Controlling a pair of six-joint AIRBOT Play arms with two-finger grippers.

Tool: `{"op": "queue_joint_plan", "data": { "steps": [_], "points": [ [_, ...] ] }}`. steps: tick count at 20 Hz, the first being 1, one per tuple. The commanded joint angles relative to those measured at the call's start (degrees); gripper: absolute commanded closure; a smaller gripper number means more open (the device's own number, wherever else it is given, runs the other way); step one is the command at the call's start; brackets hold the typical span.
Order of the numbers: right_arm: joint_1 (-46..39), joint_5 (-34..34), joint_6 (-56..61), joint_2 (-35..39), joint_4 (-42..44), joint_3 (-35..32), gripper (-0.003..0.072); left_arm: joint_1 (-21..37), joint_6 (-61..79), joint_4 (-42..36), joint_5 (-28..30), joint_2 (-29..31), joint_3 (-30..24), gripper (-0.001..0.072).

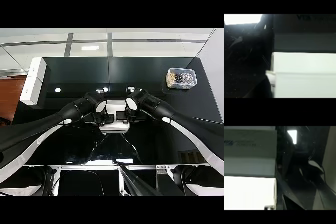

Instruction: Fold the box and place the chain.

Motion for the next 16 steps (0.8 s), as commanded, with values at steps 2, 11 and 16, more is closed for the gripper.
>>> {"op": "queue_joint_plan", "data": {
  "steps": [2,11,16],
  "points": [
    [-0.28,-1.36,-0.90,-0.74,2.34,0.02,0.0481,0.04,0.00,0.02,0.04,-0.04,0.00,0.0682],
    [-0.90,2.29,-4.24,0.44,1.27,0.35,0.0415,0.04,0.00,0.04,0.04,-0.04,0.00,0.0682],
    [-4.15,8.04,-15.85,12.28,-2.36,4.33,0.0311,0.04,0.00,0.02,0.11,-0.04,0.00,0.0682]
  ]
}}
